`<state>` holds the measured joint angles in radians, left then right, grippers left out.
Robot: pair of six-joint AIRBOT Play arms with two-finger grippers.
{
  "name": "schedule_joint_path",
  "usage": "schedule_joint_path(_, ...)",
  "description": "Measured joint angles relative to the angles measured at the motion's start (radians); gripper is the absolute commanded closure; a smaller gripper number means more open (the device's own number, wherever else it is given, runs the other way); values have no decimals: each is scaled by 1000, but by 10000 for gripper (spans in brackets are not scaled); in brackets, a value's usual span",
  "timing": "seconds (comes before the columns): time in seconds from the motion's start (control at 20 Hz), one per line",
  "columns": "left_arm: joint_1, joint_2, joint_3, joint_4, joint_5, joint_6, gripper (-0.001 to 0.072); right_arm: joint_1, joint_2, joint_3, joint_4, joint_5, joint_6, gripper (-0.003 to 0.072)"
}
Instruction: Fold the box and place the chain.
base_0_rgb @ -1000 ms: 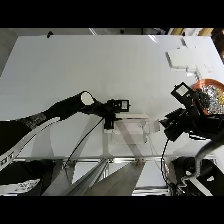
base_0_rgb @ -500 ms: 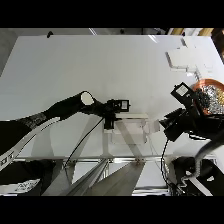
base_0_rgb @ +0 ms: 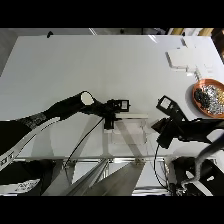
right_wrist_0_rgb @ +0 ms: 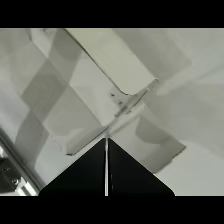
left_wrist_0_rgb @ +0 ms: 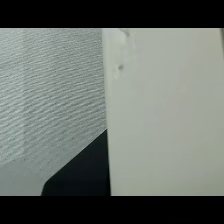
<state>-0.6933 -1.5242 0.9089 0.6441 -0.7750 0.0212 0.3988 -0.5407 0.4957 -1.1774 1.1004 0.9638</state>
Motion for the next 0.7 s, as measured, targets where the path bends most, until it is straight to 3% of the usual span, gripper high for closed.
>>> schedule_joint_path(0.25,0,0,0,0,0,0,699,0,-104,-51,43,-18,-261,650)
schedule_joint_path(0.45,0,0,0,0,0,0,699,29,-118,-91,12,-71,-398,251)
schedule_joint_path(0.7,0,0,0,0,0,0,699,177,-61,-176,-74,-162,-457,-7)
